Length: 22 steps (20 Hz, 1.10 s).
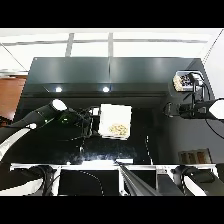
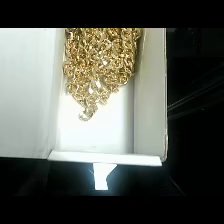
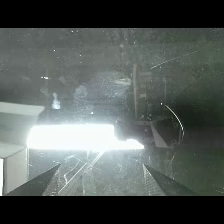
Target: Fold the box and place the chain.
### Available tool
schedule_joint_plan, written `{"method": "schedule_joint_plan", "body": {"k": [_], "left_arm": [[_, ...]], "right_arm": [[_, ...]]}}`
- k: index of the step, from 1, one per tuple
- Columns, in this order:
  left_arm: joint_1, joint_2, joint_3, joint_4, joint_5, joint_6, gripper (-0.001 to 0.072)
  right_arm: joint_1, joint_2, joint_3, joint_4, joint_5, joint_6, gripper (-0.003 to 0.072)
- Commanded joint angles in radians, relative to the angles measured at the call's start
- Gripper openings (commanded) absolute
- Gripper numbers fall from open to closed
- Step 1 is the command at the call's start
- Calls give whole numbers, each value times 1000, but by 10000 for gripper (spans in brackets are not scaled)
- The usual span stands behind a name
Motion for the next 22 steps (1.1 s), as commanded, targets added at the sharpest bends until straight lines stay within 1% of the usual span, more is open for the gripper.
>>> {"method": "schedule_joint_plan", "body": {"k": [1,2,4,5,7,10,11,13,17,19,21,22], "left_arm": [[-6,-1,1,5,12,-12,701],[-8,-1,1,5,13,-12,666],[-9,-1,1,9,11,-12,441],[-9,-1,1,9,12,-12,432],[-9,-1,1,9,12,-12,432],[-9,-1,1,9,13,-12,432],[-9,-1,1,9,13,-12,432],[-9,-1,1,9,13,-12,432],[-9,-1,1,9,13,-12,432],[-9,-1,1,9,14,-12,432],[-9,-1,1,9,14,-12,432],[-9,-1,1,9,14,-12,432]], "right_arm": [[0,1,0,0,-5,0,591],[0,1,0,0,-10,0,591],[0,1,0,0,-23,0,605],[0,1,0,0,-30,0,718],[0,0,0,47,-64,-5,717],[0,-22,4,275,-189,-100,717],[0,-52,17,346,-225,-130,716],[12,-149,76,428,-240,-188,716],[117,-402,240,438,-241,-283,715],[152,-500,291,441,-238,-331,715],[172,-548,299,474,-203,-421,715],[180,-554,299,491,-162,-498,715]]}}
